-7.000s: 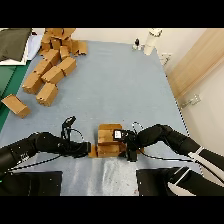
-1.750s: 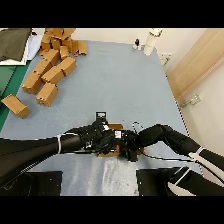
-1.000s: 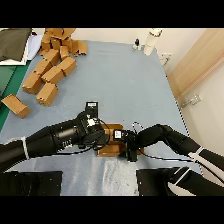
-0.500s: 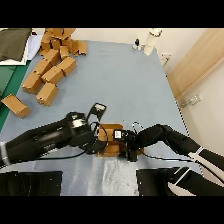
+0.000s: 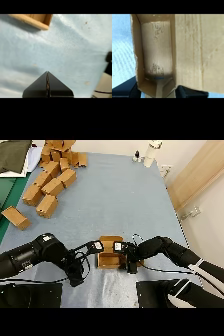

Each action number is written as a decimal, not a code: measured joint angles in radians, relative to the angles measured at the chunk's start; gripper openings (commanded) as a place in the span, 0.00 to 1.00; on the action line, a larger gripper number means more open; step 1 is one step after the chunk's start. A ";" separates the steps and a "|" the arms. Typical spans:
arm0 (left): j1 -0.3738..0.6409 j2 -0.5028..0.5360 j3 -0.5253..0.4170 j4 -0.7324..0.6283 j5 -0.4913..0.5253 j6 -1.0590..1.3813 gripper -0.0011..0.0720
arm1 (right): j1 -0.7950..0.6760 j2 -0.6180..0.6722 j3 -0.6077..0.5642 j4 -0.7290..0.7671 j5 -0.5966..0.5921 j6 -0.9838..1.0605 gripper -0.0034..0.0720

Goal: Fold the box.

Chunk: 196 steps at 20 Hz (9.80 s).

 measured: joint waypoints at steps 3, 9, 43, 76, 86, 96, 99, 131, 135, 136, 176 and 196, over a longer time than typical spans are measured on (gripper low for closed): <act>0.046 -0.038 -0.023 -0.003 0.123 0.216 0.62 | 0.000 0.000 0.000 0.000 0.000 0.000 0.72; 0.200 -0.069 -0.075 -0.137 0.347 0.462 0.95 | 0.000 0.000 0.000 0.000 0.000 0.000 0.72; 0.036 -0.214 -0.116 -0.511 0.589 0.898 0.94 | 0.000 0.000 0.000 0.000 0.000 0.000 0.72; 0.031 -0.228 -0.115 -0.515 0.601 0.898 0.65 | 0.000 0.000 0.000 0.000 0.000 0.000 0.72; 0.031 -0.228 -0.115 -0.515 0.602 0.897 0.65 | -0.001 -0.001 0.017 0.003 -0.054 0.006 1.00; 0.031 -0.229 -0.115 -0.517 0.602 0.895 0.65 | -0.018 -0.001 0.172 -0.293 -0.303 0.378 1.00; 0.031 -0.229 -0.115 -0.516 0.602 0.896 0.65 | -0.018 0.002 0.203 -0.335 -0.375 0.504 1.00; 0.037 -0.179 -0.116 -0.487 0.642 0.869 0.65 | 0.150 0.020 0.230 0.019 -0.497 1.464 0.68; 0.061 -0.139 -0.116 -0.399 0.586 0.759 0.65 | 0.154 0.020 0.230 0.019 -0.484 1.472 0.45; 0.069 -0.134 -0.116 -0.370 0.558 0.725 0.65 | 0.154 0.021 0.230 0.020 -0.481 1.472 0.23; 0.093 -0.194 -0.121 -0.225 0.470 0.598 0.65 | 0.079 -0.223 0.245 0.035 0.167 1.364 0.05; 0.093 -0.194 -0.121 -0.225 0.470 0.597 0.65 | 0.193 0.320 0.104 -0.313 -0.288 0.912 0.76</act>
